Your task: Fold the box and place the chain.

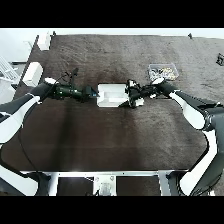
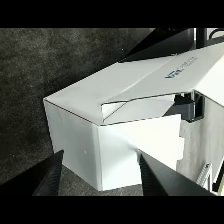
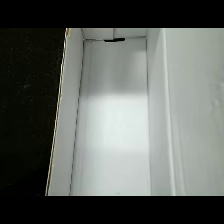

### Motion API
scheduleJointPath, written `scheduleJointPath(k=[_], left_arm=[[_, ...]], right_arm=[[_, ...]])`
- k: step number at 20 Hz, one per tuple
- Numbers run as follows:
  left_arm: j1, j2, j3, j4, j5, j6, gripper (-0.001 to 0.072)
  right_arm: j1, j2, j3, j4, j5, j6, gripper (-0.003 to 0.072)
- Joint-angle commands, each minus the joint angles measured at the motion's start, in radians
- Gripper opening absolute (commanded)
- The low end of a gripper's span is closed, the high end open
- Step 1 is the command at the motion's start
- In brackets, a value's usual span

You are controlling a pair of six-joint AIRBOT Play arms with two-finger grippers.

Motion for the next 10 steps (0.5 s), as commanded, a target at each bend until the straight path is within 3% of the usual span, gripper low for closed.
scheduleJointPath(k=[1, 10], left_arm=[[-0.01, 0.0, 0.001, 0.013, 0.029, -0.053, 0.0528], [-0.05, 0.0, 0.043, 0.095, 0.038, -0.188, 0.0527]], right_arm=[[0.0, -0.001, 0.0, 0.0, 0.0, 0.0, 0.0553], [0.0, -0.001, 0.0, 0.0, 0.0, 0.0, 0.0553]])
